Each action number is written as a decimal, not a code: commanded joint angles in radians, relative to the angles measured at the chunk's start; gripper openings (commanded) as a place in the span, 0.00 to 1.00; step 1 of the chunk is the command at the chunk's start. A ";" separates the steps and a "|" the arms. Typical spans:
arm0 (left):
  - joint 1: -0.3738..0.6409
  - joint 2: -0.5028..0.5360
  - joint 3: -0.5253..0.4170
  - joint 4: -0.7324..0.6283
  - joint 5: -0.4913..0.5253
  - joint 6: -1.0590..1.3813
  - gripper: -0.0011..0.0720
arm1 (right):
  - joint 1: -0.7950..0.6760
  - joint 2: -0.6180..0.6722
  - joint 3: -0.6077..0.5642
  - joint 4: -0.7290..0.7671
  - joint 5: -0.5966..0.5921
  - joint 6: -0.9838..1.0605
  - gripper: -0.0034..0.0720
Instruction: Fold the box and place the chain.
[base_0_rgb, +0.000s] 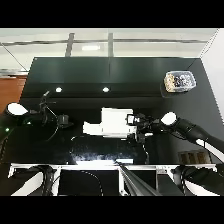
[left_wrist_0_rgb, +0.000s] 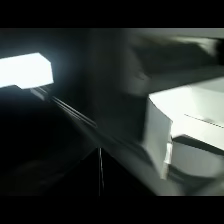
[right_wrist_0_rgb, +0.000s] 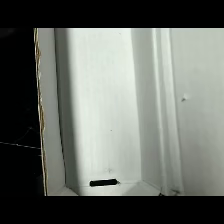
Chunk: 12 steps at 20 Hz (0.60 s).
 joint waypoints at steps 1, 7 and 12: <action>0.002 -0.129 -0.043 -0.187 -0.069 0.010 0.05 | 0.000 0.000 0.000 0.000 0.001 0.000 0.30; -0.219 -0.275 -0.042 -0.335 0.088 0.124 0.05 | 0.000 0.000 0.000 0.000 0.001 0.000 0.30; -0.229 -0.275 -0.041 -0.428 0.081 0.256 0.05 | 0.000 0.000 0.000 0.000 0.001 0.000 0.30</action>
